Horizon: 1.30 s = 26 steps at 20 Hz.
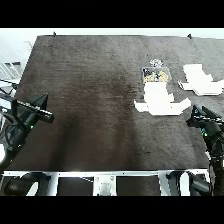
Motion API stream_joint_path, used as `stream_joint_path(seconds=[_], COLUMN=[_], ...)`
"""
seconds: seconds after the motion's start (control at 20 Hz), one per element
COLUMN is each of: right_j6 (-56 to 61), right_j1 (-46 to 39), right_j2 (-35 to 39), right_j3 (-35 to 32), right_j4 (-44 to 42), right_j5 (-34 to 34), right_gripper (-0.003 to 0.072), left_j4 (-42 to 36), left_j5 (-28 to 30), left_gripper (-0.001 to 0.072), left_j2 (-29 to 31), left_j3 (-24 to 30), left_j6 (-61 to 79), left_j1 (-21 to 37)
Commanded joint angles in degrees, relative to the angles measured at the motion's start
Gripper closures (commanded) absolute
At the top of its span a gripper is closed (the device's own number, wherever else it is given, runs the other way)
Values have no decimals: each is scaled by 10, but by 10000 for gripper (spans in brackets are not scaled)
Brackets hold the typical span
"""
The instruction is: Fold the box and place the chain.
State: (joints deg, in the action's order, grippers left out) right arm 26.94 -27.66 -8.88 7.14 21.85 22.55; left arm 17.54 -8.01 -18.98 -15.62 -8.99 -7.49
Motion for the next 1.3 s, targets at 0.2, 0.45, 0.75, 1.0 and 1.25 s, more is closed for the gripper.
stream_joint_path(seconds=[0.2,0.45,0.75,1.0,1.25], right_j6=[0,0,1,141,226], right_j1=[0,-1,-5,-84,-147], right_j2=[0,-2,-195,-460,-645], right_j3=[-2,38,167,333,518], right_j4=[-5,-19,-13,162,291], right_j5=[0,-25,0,206,356], right_gripper=[296,193,193,166,112], left_j4=[1,0,0,0,0], left_j5=[0,0,0,0,0], left_gripper=[690,690,690,690,691], left_j2=[0,0,0,0,0], left_j3=[-1,0,0,-1,0], left_j6=[0,0,0,0,0], left_j1=[0,0,0,0,0])
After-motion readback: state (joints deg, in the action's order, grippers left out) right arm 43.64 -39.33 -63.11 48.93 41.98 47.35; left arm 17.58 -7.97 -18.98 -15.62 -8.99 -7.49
